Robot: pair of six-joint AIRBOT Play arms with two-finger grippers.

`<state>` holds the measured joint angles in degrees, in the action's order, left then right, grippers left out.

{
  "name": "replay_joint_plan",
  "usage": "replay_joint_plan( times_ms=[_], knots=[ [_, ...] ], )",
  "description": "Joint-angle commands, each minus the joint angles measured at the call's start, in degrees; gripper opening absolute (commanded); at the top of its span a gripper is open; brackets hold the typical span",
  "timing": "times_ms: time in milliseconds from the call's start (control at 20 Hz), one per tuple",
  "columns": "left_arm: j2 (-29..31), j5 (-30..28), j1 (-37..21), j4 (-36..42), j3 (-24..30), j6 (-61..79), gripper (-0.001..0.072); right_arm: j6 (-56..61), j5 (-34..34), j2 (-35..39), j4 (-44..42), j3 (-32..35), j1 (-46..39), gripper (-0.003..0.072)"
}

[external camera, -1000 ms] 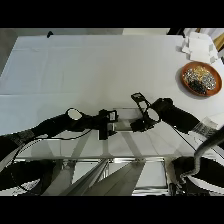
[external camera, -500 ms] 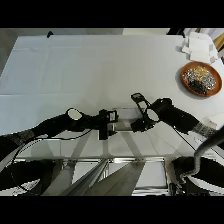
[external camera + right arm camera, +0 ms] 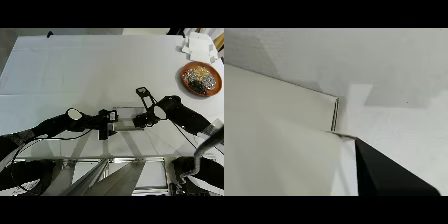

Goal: Fold the box and place the chain.

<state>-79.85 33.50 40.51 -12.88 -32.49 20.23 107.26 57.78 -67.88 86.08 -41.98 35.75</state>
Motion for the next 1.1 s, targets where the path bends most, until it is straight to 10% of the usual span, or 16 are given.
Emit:
replay_joint_plan(
  times_ms=[0, 250, 500, 1050],
  knots=[
    [0.0, 0.0, -0.1, 0.0, 0.0, 0.0, 0.0413, 1.0, -1.2, 0.3, -0.7, 0.0, -0.5, 0.0211],
    [0.0, 0.0, -0.1, 0.0, 0.0, 0.0, 0.0413, 0.9, -1.2, 0.2, -0.7, 0.0, -0.5, 0.0020],
    [0.0, 0.0, -0.1, 0.0, 0.0, 0.0, 0.0413, 0.9, -1.2, 0.2, -0.7, 0.0, -0.4, 0.0124],
    [0.0, 0.0, -0.1, 0.0, 0.0, 0.0, 0.0413, 3.5, -0.3, -4.4, 1.9, 0.0, 1.5, 0.0106]
  ],
)
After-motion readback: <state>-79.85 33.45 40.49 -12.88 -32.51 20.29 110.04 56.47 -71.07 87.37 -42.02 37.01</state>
